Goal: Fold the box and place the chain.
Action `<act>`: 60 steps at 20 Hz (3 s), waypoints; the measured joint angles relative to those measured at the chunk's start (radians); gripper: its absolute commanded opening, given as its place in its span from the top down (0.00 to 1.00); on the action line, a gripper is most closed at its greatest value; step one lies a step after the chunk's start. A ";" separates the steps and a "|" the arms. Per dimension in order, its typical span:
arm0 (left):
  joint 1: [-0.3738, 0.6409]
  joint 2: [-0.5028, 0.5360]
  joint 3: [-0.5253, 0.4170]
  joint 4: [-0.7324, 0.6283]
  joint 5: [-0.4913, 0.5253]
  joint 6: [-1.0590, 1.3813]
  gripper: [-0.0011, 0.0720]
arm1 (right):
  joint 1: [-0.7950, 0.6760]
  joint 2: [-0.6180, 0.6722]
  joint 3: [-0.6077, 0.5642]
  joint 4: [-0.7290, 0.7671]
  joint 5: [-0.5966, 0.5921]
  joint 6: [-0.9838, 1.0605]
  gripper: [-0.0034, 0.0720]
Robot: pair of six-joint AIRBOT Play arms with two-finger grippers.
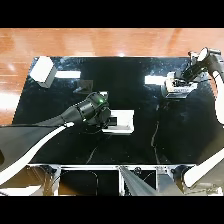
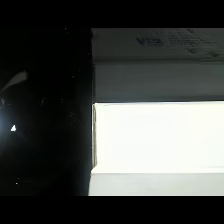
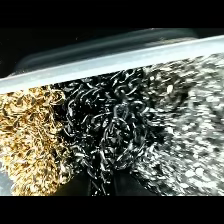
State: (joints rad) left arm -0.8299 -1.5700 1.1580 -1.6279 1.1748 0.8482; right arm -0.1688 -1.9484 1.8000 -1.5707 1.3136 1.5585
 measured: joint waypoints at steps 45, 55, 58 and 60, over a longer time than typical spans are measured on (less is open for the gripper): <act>0.000 0.000 0.000 -0.003 0.000 0.001 0.96 | 0.661 1.049 -0.313 0.343 0.046 -0.171 0.93; -0.001 0.000 0.000 -0.004 0.001 0.000 0.96 | 0.693 1.049 -0.323 0.519 -0.237 -0.218 0.93; -0.001 0.000 0.000 -0.004 0.001 0.000 0.96 | 0.693 1.049 -0.314 0.543 -0.290 -0.225 0.93; -0.001 0.000 0.000 -0.005 0.001 0.000 0.96 | 0.693 1.048 -0.311 0.555 -0.301 -0.229 0.93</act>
State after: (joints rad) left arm -0.8310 -1.5700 1.1580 -1.6325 1.1755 0.8482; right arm 0.5243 -0.9005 1.4891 -1.0161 1.0130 1.3293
